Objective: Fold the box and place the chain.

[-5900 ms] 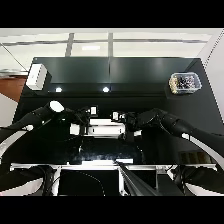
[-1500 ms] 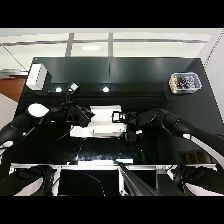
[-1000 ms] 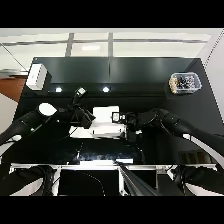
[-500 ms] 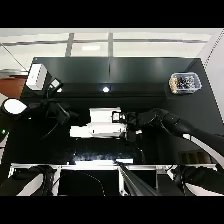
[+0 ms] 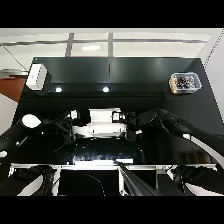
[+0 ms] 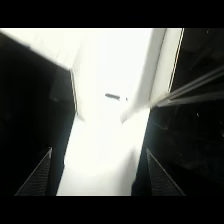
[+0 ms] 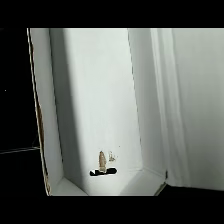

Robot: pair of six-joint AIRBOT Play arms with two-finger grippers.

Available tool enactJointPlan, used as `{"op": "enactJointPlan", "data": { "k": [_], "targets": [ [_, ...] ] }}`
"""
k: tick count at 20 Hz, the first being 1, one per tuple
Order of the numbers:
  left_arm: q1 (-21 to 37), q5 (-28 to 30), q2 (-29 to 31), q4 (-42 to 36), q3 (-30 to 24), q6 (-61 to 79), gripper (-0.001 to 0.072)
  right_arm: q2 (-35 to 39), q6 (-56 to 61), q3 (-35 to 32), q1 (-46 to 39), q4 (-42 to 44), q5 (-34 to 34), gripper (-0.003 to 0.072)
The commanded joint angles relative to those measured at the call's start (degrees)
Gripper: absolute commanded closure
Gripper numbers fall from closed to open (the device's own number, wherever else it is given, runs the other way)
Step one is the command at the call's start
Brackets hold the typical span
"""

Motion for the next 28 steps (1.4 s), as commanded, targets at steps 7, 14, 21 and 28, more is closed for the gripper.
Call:
{"op": "enactJointPlan", "data": {
  "k": [7, 14, 21, 28],
  "targets": [
    [-6.93, 8.07, -2.62, -5.84, -1.42, 6.40, 0.0043, 0.04, 0.00, 0.07, 0.04, 0.02, 0.00, 0.0208],
    [-7.37, 8.74, -3.91, -7.13, -1.33, 6.40, 0.0439, 0.04, 0.02, 0.07, 0.04, 0.02, -0.02, 0.0208],
    [-7.48, 6.64, -3.91, -11.47, -1.31, 6.45, 0.0495, 0.04, 0.02, 0.07, 0.04, 0.02, -0.02, 0.0208],
    [-7.50, 4.17, -4.90, -16.46, -1.31, 9.03, 0.0495, 0.04, 0.00, 0.07, 0.04, 0.02, 0.00, 0.0208]
  ]
}}
